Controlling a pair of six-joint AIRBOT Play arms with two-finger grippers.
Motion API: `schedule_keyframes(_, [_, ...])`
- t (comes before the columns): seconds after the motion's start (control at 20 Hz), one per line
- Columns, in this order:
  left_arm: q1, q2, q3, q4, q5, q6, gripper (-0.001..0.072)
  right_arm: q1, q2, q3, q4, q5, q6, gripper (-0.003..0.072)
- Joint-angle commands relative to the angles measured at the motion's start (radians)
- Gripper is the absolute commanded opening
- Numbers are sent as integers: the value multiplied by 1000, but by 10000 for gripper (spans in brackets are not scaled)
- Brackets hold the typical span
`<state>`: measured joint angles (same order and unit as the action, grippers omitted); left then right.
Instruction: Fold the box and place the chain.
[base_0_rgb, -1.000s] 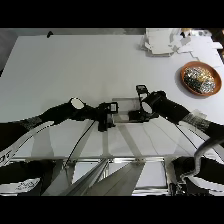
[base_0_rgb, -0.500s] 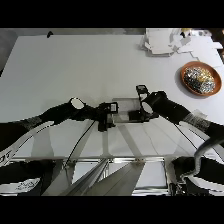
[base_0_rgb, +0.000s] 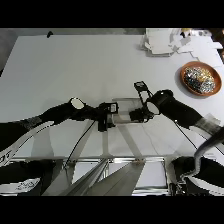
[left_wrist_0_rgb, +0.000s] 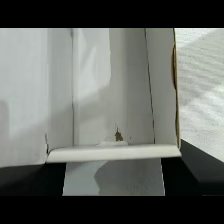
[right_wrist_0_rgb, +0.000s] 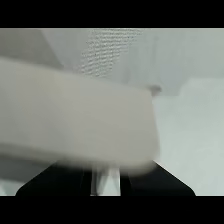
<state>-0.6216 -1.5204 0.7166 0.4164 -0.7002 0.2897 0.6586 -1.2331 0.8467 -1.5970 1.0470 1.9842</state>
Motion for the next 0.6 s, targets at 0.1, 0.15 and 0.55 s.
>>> schedule_keyframes(0.1, [1,1,0,-1,0,-2,272,-25,165,116,-13,140,-171,237])
schedule_keyframes(0.15, [1,1,0,-1,1,-2,272,-59,168,165,-25,168,-198,220])
schedule_keyframes(0.55, [1,1,0,-1,0,-2,272,-760,-6,422,-34,74,-487,155])
